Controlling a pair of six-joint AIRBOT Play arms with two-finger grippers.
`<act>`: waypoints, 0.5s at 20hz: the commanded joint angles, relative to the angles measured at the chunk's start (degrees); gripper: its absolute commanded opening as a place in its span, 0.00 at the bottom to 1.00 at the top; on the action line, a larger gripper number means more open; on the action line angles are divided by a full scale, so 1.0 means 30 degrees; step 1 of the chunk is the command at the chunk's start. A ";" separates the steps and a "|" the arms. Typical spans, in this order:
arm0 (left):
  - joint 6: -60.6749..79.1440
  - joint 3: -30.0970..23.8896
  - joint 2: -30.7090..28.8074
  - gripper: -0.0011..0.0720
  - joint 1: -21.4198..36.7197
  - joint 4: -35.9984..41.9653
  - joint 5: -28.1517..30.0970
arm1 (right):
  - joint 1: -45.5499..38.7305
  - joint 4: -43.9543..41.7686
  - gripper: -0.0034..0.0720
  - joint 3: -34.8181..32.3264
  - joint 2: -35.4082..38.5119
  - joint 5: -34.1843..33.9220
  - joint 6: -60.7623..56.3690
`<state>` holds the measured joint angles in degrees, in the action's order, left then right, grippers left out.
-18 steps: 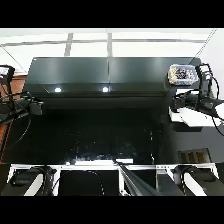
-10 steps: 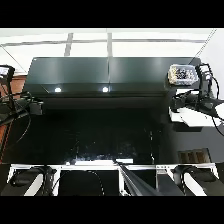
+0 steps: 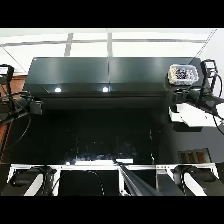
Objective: Fold the box and place the chain.
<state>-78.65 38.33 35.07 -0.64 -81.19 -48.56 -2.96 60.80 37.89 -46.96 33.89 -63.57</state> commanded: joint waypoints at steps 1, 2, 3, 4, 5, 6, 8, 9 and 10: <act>-0.0007 -0.0007 -0.0007 0.05 -0.0015 0.0262 0.2025 | 0.0007 -0.1479 0.07 -0.0029 -0.0022 -0.1501 -0.0015; -0.0007 -0.0022 0.0029 0.05 -0.0015 0.0765 0.2885 | 0.0007 -0.1792 0.07 -0.0036 -0.0080 -0.1821 -0.0007; 0.0000 -0.0109 0.0211 0.06 -0.0022 0.1537 0.3978 | 0.0007 -0.1770 0.07 -0.0036 -0.0197 -0.2288 -0.0015; 0.0000 -0.0138 0.0619 0.29 -0.0022 0.2521 0.4881 | 0.0007 -0.1763 0.37 -0.0044 -0.0452 -0.2856 -0.0007; 0.0007 -0.0138 0.1158 0.88 -0.0058 0.3468 0.5268 | 0.0007 -0.1734 0.99 -0.0044 -0.0816 -0.3155 0.0044; 0.0051 -0.0131 0.1880 0.98 -0.0160 0.4189 0.5275 | -0.0007 -0.1727 0.99 -0.0036 -0.1297 -0.3315 0.0051; 0.0087 -0.0022 0.3381 0.98 -0.0576 0.4269 0.4415 | -0.1020 0.0831 0.99 0.0270 -0.2302 -0.3308 -0.1297; 0.0080 0.0073 0.4138 0.98 -0.0736 0.4189 0.3716 | -0.2426 0.3330 0.99 0.0976 -0.2987 -0.2732 -0.3781; 0.0073 0.0189 0.4758 0.98 -0.0750 0.4189 0.2958 | -0.4488 0.6040 0.99 0.2200 -0.3963 -0.1545 -0.6448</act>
<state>-78.59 38.35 44.29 -2.09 -70.72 -36.93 -8.34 63.72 40.21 -53.93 26.09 -69.25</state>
